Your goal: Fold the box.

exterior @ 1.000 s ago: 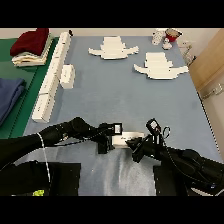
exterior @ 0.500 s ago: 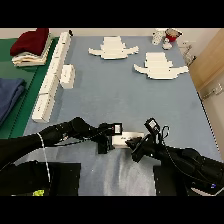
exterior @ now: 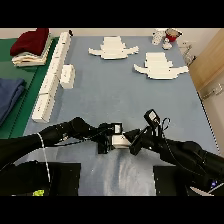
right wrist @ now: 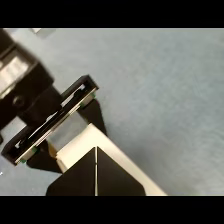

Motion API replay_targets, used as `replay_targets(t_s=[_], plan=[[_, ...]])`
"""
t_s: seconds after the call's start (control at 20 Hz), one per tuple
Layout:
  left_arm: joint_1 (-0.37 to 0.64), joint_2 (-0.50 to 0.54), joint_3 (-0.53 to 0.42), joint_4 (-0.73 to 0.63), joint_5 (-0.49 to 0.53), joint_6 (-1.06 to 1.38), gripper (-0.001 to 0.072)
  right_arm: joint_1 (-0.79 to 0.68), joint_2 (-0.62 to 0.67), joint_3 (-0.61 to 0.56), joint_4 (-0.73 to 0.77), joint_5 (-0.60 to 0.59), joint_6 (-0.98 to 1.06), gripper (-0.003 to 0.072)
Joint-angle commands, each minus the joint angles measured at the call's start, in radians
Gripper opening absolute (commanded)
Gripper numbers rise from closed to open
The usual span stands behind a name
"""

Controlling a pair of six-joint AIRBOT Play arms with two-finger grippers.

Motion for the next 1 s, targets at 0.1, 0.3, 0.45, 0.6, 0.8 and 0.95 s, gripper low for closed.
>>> replay_targets(t_s=[0.1,0.3,0.45,0.6,0.8,0.95], plan=[[0.0,0.0,0.001,0.002,0.0,0.001,0.0469,-0.266,-0.048,0.203,-0.236,-0.395,0.046,0.0012],[0.0,0.0,0.001,0.001,0.001,0.001,0.0469,-0.498,-0.238,0.451,-0.386,-0.763,0.105,0.0011],[0.0,0.0,0.001,0.001,0.001,0.001,0.0469,-0.596,-0.429,0.62,-0.397,-0.98,0.145,0.0011],[0.0,0.0,0.001,0.002,0.001,0.001,0.0469,-0.621,-0.577,0.743,-0.398,-1.103,0.193,0.0012],[0.004,0.005,0.003,0.006,0.025,-0.064,0.0469,-0.621,-0.653,0.813,-0.377,-1.07,0.236,0.0013],[0.095,0.063,0.003,0.01,0.109,-0.253,0.0469,-0.621,-0.654,0.813,-0.375,-1.06,0.235,0.0013]])
